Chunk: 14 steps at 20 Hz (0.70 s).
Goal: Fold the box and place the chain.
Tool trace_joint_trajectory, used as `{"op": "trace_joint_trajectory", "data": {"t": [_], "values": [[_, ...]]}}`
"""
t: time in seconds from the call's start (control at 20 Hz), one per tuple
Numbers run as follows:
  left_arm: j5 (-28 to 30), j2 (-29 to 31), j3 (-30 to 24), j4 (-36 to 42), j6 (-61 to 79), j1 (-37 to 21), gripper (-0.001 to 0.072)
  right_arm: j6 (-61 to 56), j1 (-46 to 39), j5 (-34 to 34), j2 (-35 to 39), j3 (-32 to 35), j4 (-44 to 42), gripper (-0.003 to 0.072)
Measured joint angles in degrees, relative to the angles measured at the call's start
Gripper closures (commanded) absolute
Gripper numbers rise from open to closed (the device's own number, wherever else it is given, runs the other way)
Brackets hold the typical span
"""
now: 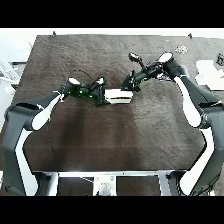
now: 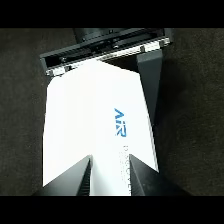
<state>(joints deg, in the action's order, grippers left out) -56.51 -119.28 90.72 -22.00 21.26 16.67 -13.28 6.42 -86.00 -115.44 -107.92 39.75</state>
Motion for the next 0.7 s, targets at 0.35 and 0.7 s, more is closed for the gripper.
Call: {"op": "trace_joint_trajectory", "data": {"t": [0.35, 0.7], "values": [[0.0, 0.0, 0.0, 0.0, 0.0, 0.0, 0.0074, 0.3, 0.3, -2.6, 0.0, 0.0, 0.3, 0.0428], [0.0, 0.0, 0.0, 0.0, 0.0, 0.0, 0.0074, 1.8, 0.3, -0.3, 0.0, 0.3, 0.3, 0.0469]]}}
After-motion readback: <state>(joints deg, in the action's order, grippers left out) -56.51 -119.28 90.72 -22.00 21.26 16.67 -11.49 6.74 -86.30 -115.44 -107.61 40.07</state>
